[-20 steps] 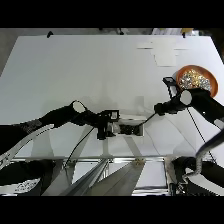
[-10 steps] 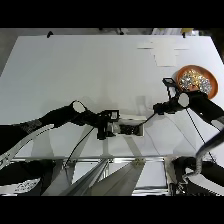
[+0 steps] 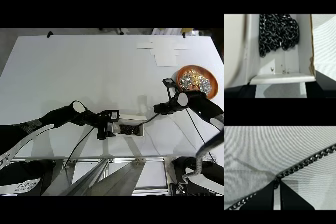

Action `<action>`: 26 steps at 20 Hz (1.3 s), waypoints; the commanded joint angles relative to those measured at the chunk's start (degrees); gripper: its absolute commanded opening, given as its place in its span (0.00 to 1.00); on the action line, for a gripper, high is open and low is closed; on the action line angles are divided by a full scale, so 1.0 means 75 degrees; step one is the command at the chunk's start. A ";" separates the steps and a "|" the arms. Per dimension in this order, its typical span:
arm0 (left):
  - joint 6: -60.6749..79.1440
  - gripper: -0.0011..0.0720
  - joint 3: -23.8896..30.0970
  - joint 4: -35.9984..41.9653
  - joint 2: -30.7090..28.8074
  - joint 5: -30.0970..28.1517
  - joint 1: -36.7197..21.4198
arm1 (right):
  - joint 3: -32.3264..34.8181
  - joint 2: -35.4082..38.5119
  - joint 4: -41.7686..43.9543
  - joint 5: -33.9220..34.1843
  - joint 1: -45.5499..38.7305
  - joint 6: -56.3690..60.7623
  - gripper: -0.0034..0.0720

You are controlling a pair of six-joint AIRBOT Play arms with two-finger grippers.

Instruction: Fold the box and place the chain.

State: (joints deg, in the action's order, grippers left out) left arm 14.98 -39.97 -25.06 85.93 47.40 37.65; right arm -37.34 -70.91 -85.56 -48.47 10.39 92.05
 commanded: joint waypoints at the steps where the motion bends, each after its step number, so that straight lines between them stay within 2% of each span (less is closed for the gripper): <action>1: 0.0003 0.25 -0.0003 0.0000 -0.0006 -0.0003 -0.0006 | 0.0006 0.0090 0.0041 -0.0446 0.0003 -0.0460 0.07; 4: 0.0003 0.25 -0.0003 0.0000 -0.0006 -0.0003 -0.0006 | 0.0006 0.0801 0.0044 -0.0810 0.0003 -0.0691 0.07; 8: 0.0003 0.25 -0.0003 0.0000 -0.0006 -0.0003 -0.0006 | 0.0006 0.2355 0.0455 -0.1279 0.0003 -0.0903 0.07; 15: 0.0003 0.25 -0.0003 0.0000 -0.0006 -0.0003 -0.0006 | 0.0006 0.4736 0.3153 -0.2474 0.0003 -0.2197 0.07; 21: 0.0003 0.25 -0.0003 -0.0003 -0.0006 -0.0003 -0.0006 | 0.0012 0.5648 0.4648 -0.3168 0.0003 -0.2608 0.07; 26: 0.0003 0.25 -0.0003 0.0000 -0.0006 -0.0003 -0.0006 | 0.0012 0.5709 0.5922 -0.3153 0.0003 -0.3147 0.07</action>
State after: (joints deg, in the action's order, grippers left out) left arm 14.98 -39.97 -25.06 85.93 47.40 37.65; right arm -37.26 -28.84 -47.90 -71.70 10.41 70.91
